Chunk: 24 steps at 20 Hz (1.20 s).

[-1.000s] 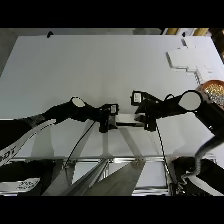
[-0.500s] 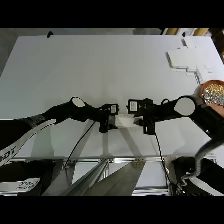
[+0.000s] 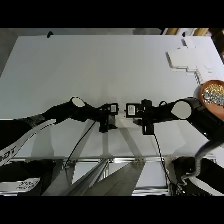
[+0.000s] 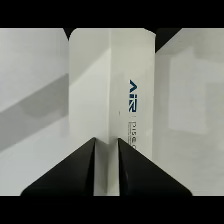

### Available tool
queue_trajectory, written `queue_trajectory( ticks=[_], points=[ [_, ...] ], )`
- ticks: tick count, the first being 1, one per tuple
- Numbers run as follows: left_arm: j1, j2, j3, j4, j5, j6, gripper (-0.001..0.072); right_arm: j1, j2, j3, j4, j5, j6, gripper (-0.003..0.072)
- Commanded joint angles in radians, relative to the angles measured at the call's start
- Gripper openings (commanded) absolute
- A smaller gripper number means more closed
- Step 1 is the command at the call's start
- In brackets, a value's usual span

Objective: Fold the box and place the chain.

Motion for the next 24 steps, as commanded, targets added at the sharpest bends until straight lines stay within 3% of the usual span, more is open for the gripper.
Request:
queue_trajectory(
  ticks=[1,6,7,13,16,17,18,19,24],
  points=[
    [0.000,0.000,0.000,0.001,0.000,0.003,0.0082,0.001,0.000,0.000,-0.004,-0.031,-0.001,0.0087],
    [0.000,0.000,0.000,0.001,0.000,0.003,0.0082,0.001,-0.006,-0.003,-0.004,-0.032,-0.001,0.0076],
    [0.000,0.000,0.000,0.001,0.000,0.003,0.0082,0.001,-0.006,-0.003,-0.004,-0.032,-0.001,0.0041],
    [0.000,0.000,0.000,0.001,0.000,0.003,0.0082,0.002,-0.010,-0.027,-0.003,-0.044,0.000,0.0043],
    [0.000,0.000,0.000,0.001,0.000,0.003,0.0082,0.002,-0.010,-0.035,-0.002,0.013,0.000,0.0067],
    [0.000,0.000,0.000,0.001,-0.001,0.003,0.0082,0.002,-0.010,-0.035,0.000,0.034,0.000,0.0106],
    [0.000,0.000,0.000,0.001,0.000,0.003,0.0082,0.002,-0.010,-0.035,0.006,0.050,0.000,0.0228],
    [0.000,0.000,0.000,0.001,0.000,0.003,0.0082,0.002,-0.008,-0.035,0.016,0.060,0.000,0.0286],
    [0.000,0.000,0.000,0.001,0.000,0.002,0.0082,0.001,0.025,-0.035,0.082,0.051,0.000,0.0303]
  ],
)
